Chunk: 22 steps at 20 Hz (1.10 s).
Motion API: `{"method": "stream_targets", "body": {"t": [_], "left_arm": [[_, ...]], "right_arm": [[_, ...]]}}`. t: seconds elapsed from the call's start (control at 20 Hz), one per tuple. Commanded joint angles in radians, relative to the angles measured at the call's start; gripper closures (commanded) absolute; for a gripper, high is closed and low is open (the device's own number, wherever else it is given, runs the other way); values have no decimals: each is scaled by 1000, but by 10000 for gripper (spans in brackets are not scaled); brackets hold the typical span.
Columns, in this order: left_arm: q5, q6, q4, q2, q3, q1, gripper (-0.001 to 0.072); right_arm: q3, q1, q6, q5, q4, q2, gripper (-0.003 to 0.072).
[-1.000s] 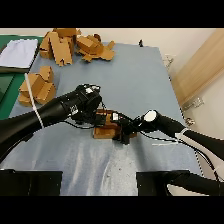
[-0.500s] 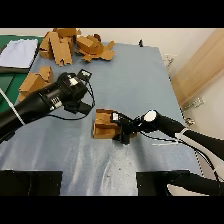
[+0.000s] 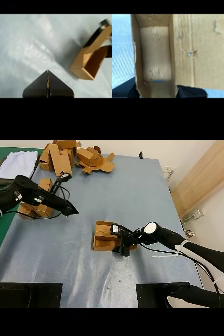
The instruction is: Fold the box.
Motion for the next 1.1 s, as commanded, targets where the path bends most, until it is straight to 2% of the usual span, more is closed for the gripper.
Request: {"method": "stream_targets", "body": {"t": [0.0,0.05,0.15,0.3,0.35,0.4,0.45,0.7,0.9,1.05], "left_arm": [[-167,503,-254,-79,-16,92,700],[-184,515,-187,-71,-33,65,701],[-188,550,-91,-20,-129,12,701],[-158,711,-68,65,-309,-47,697],[-123,747,-71,70,-336,-64,638],[-75,755,-75,67,-348,-85,269],[-19,735,-76,66,-355,-111,15],[47,682,-70,66,-355,-203,12],[195,623,-53,65,-356,-288,12],[218,624,-53,60,-356,-323,12]], "right_arm": [[1,-1,0,-1,0,1,243],[1,-1,0,0,0,1,243],[1,0,0,0,2,1,243],[1,0,0,-1,4,1,243],[1,0,0,-1,4,1,243],[1,0,0,0,4,1,243],[1,0,0,1,4,1,243],[1,0,0,7,4,1,243],[1,0,0,8,4,1,243],[1,-1,0,7,4,1,243]]}}
